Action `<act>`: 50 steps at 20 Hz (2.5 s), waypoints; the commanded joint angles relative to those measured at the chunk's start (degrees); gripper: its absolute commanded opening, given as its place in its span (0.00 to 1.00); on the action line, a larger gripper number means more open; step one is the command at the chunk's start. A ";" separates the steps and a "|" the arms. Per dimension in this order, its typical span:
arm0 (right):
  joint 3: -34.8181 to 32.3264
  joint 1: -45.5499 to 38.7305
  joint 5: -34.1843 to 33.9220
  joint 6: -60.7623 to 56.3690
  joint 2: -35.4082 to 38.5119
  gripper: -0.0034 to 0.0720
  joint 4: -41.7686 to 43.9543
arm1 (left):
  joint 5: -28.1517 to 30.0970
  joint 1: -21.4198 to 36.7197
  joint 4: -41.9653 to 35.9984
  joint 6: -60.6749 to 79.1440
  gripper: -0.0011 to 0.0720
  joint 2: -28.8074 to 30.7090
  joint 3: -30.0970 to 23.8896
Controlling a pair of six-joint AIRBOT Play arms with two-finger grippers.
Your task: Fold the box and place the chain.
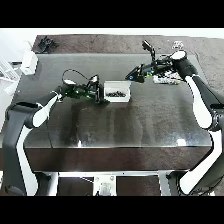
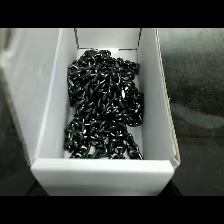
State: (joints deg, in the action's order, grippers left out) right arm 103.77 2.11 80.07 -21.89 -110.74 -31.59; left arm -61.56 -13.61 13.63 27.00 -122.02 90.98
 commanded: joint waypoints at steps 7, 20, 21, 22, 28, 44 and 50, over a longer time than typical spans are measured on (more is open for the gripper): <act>0.70 3.58 3.28 4.48 -0.07 0.39 -3.58 | 0.00 -0.02 0.00 0.00 0.67 0.02 0.04; 0.48 5.81 5.09 6.36 -0.09 0.65 -10.49 | 0.00 -0.02 -0.07 0.00 0.67 0.02 0.02; 0.13 5.81 5.09 6.36 -0.09 0.65 -10.47 | 0.00 -0.02 -0.11 0.00 0.67 0.02 0.04; -0.44 5.88 5.07 6.36 -0.09 0.65 -10.47 | 0.00 -0.02 -0.13 0.00 0.67 0.02 0.04; -2.54 6.88 2.97 7.63 -0.09 0.64 -10.43 | 0.00 -0.02 -0.15 0.00 0.67 0.02 0.04; -2.67 7.48 0.20 13.92 -1.09 0.66 -10.45 | 0.00 -0.02 -0.17 0.00 0.67 0.02 0.04; -2.60 7.48 -2.80 14.69 -1.09 0.58 -10.40 | 0.00 -0.02 -0.17 0.00 0.67 0.02 0.04</act>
State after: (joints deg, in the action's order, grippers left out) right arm 101.12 9.54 78.56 -8.19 -111.81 -42.02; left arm -61.56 -13.61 13.45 26.98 -122.02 90.98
